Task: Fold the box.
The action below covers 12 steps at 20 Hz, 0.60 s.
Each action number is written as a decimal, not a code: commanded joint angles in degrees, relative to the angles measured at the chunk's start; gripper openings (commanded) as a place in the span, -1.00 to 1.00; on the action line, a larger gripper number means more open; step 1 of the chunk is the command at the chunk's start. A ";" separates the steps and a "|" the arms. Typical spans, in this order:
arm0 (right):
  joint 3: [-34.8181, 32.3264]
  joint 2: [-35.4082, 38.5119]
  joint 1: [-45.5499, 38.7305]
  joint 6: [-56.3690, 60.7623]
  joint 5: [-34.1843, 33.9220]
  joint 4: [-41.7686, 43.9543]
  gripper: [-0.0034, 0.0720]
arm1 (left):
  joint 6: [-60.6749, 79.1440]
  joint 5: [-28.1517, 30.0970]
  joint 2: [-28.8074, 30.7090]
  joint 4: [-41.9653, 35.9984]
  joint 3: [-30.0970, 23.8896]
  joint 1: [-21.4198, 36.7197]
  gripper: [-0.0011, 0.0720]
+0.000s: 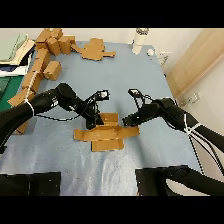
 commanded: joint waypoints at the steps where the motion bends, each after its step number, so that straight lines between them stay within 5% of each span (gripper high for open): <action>1: 0.07 0.22 0.17 -0.28 -0.44 0.37 -0.91 | -0.09 0.35 -0.04 -0.13 -0.02 0.02 -0.94; 8: -0.13 9.09 9.97 6.97 -11.93 -6.49 -0.91 | -0.17 -1.01 -0.09 -0.17 -0.02 -0.04 -0.94; 12: -4.72 14.60 24.28 6.93 -4.61 -13.60 -0.91 | -0.20 -0.72 -0.09 -0.15 -0.02 -0.04 -0.94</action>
